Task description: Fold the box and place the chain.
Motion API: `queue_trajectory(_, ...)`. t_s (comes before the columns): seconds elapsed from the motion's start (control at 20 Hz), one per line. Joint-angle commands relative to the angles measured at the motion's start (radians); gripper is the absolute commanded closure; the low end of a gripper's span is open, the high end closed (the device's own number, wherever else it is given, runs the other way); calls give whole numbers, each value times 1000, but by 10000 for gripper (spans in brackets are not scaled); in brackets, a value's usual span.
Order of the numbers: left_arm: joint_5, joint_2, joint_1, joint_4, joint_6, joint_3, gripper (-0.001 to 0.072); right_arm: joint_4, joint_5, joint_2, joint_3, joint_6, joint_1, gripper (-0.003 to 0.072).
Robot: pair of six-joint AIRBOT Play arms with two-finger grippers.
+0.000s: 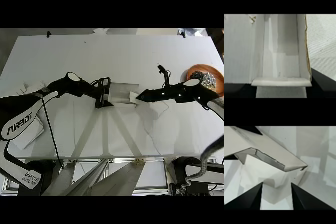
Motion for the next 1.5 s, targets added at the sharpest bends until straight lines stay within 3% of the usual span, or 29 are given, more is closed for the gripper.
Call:
queue_trajectory(0.0,0,0,0,0,0,0,492,-1,-68,0,0,-34,39,268)
queue_trajectory(0.25,0,0,1,0,0,0,492,-16,-209,0,0,-25,109,268)
queue_trajectory(0.4,0,0,1,0,0,0,492,-111,-264,0,1,0,163,269)
queue_trajectory(0.8,0,0,1,0,0,0,492,-309,-309,45,13,157,185,314)
queue_trajectory(1.0,0,0,1,0,0,0,492,-473,-300,47,55,349,190,341)
queue_trajectory(1.15,0,0,1,0,0,0,492,-529,-310,47,68,368,252,350)
queue_trajectory(1.45,0,0,0,0,0,0,492,-963,-292,47,148,789,410,352)
